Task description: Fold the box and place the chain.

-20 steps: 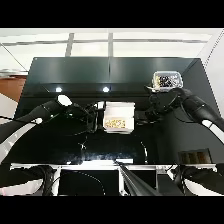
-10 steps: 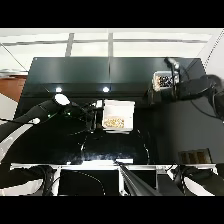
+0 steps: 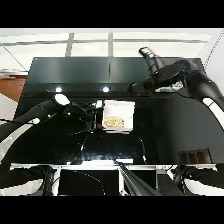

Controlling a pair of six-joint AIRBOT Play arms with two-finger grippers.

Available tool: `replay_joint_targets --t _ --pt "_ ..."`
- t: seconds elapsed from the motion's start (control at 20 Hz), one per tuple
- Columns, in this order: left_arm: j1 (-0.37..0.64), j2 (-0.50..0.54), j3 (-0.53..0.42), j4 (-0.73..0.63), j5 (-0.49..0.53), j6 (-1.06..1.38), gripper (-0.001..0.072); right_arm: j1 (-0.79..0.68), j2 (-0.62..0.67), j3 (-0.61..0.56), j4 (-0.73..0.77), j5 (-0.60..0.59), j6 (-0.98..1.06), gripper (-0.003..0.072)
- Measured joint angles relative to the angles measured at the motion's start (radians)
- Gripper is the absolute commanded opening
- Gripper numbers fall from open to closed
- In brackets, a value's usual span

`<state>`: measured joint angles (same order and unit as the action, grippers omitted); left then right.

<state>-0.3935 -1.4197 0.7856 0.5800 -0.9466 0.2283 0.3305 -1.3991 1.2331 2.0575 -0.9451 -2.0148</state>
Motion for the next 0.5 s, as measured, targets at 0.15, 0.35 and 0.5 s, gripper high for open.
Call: replay_joint_targets --t 0.15,0.35,0.5 --pt "0.000 0.000 0.000 0.000 0.000 -0.002 0.0273 0.041 -0.026 0.008 0.019 -0.069 -0.125 0.0699" --pt "0.000 0.000 0.000 0.000 -0.001 -0.002 0.0273 0.070 -0.034 0.022 0.033 -0.201 -0.224 0.0699" --pt "0.000 0.000 0.000 0.000 -0.001 -0.002 0.0273 0.077 -0.024 0.044 0.035 -0.287 -0.261 0.0699"
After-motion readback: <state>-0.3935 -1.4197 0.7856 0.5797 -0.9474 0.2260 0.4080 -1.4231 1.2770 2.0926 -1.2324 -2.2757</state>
